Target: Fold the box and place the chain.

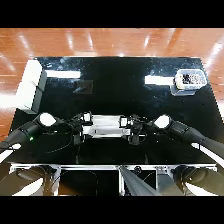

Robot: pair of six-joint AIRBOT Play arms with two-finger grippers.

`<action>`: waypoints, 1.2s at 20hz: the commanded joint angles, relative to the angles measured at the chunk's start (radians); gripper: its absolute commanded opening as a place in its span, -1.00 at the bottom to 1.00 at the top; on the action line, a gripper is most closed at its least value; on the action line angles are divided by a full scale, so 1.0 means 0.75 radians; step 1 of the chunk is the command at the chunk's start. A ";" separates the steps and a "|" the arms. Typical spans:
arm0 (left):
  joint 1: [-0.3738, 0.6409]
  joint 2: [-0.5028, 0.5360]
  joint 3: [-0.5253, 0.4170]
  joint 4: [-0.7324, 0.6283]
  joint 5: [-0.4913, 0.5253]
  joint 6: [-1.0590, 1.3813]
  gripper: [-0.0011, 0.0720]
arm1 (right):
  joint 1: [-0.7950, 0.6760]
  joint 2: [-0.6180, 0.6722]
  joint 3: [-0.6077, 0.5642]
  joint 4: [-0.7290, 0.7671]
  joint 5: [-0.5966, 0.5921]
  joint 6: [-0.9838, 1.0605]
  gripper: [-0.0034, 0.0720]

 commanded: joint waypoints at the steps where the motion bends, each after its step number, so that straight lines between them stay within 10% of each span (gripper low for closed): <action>1: -0.006 0.001 -0.003 -0.002 0.004 -0.001 0.70 | 0.001 0.000 0.000 0.001 0.000 -0.001 0.63; 9: -0.007 0.001 -0.002 -0.037 -0.021 0.000 0.20 | 0.001 0.000 0.000 0.001 0.000 -0.001 0.63; 24: -0.150 -0.014 -0.002 -0.096 0.085 0.006 0.20 | 0.001 0.000 0.000 0.001 0.000 -0.001 0.63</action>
